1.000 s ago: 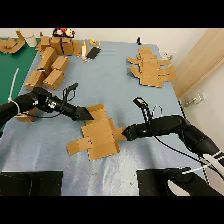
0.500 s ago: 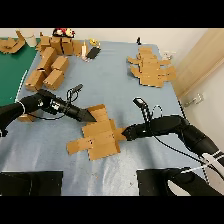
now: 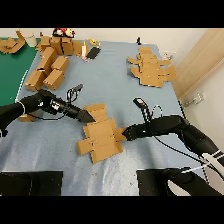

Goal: Fold the box.

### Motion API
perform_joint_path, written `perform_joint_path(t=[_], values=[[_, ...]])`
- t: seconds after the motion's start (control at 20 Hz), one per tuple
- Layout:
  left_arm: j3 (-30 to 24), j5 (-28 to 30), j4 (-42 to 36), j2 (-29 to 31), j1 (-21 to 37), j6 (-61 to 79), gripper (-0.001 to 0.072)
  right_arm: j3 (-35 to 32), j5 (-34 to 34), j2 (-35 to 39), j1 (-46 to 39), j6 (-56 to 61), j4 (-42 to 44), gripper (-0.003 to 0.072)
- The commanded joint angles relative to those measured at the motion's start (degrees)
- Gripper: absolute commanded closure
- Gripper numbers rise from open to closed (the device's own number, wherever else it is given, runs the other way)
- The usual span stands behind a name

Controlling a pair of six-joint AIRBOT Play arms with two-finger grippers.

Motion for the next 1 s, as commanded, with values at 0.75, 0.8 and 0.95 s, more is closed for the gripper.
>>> perform_joint_path(t=[0.75, 0.8, 0.95], values=[[2.1, 7.8, 5.5, 4.6, -10.8, 22.2, 0.0698, 6.0, 4.6, 0.1, -10.4, 24.1, -17.6, 0.0326], [2.1, 8.8, 6.7, 4.5, -10.8, 22.5, 0.0699, 6.0, 5.0, 0.1, -10.4, 24.1, -17.1, 0.0326], [2.1, 8.5, 6.6, 3.7, -9.6, 25.7, 0.0699, 6.0, 6.2, 0.0, -10.4, 24.1, -15.8, 0.0326]])
